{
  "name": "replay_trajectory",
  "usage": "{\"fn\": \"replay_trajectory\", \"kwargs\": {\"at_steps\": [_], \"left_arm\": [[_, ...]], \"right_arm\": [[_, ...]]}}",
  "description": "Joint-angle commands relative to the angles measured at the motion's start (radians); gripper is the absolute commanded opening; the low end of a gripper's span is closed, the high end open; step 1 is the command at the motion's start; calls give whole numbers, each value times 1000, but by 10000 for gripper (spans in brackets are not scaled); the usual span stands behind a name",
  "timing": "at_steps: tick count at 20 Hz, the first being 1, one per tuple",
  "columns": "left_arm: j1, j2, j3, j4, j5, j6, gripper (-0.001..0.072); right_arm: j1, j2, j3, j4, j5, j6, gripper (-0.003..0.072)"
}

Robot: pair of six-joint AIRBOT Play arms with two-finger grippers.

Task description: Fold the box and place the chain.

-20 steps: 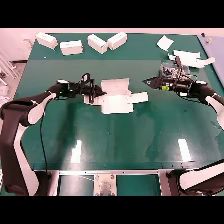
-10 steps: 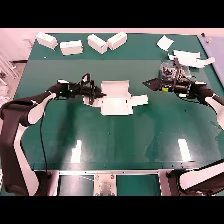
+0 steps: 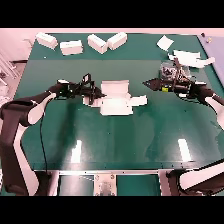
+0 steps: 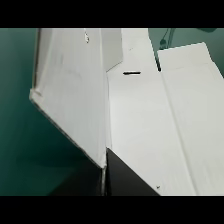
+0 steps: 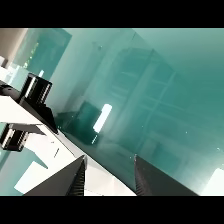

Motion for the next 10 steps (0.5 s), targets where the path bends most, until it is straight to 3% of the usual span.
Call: {"fn": "replay_trajectory", "kwargs": {"at_steps": [1,10], "left_arm": [[1,-1,0,23,20,-11,24],[1,0,0,18,21,-4,23]], "right_arm": [[0,-1,0,0,-2,0,378],[0,-1,0,0,-2,-50,388]]}}
